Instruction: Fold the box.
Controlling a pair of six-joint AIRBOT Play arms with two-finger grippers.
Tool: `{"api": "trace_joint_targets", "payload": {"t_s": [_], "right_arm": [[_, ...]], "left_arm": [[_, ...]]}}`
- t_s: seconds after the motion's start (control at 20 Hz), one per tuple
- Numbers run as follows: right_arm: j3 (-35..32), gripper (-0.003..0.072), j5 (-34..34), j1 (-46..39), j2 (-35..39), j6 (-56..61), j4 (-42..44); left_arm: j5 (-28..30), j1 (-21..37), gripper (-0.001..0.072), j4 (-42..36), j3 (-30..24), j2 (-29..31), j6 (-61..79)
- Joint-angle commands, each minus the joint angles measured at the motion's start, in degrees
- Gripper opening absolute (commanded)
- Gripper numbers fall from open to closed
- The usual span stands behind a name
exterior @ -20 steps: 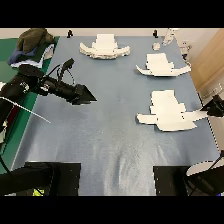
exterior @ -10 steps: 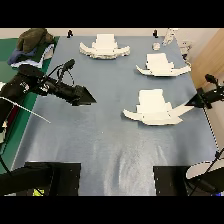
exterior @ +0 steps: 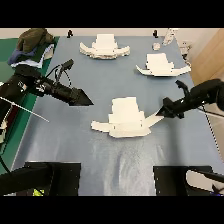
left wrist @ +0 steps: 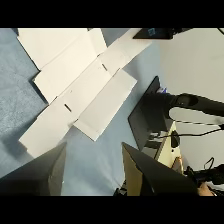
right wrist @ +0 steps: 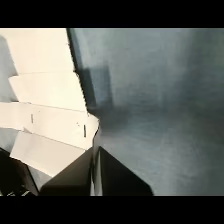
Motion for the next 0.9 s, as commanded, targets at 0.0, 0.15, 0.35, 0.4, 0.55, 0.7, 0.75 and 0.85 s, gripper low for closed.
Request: {"api": "trace_joint_targets", "payload": {"t_s": [0.0,0.15,0.35,0.4,0.55,0.7,0.75,0.85], "right_arm": [[-9.5,0.0285,9.6,6.6,6.3,8.4,-2.9],[-8.7,0.0286,7.5,6.9,4.4,8.4,-2.9],[-7.6,0.0257,4.9,7.3,0.9,6.2,-1.5],[-7.3,0.0177,4.8,7.5,0.1,4.8,-0.6],[-6.9,0.0001,4.7,9.6,-2.1,-1.4,2.5],[-7.3,0.0000,6.3,15.4,-0.5,-4.4,2.4],[-7.9,0.0000,8.3,17.7,1.6,-5.2,2.5],[-10.1,0.0000,13.8,22.2,7.2,-5.4,2.1]], "left_arm": [[-1.3,0.4,0.0521,1.0,0.0,0.0,0.6],[-1.9,0.4,0.0521,1.0,0.0,0.0,0.5],[-1.9,0.4,0.0521,1.0,0.0,0.0,0.6],[-1.8,0.4,0.0521,1.0,0.0,0.0,0.6],[-1.1,0.4,0.0521,2.0,0.0,-0.1,0.6],[2.1,0.5,0.0521,4.5,0.0,-0.7,0.5],[2.5,0.5,0.0521,5.6,0.0,-1.0,0.4],[2.4,0.5,0.0521,5.9,0.0,-2.1,0.3]]}}
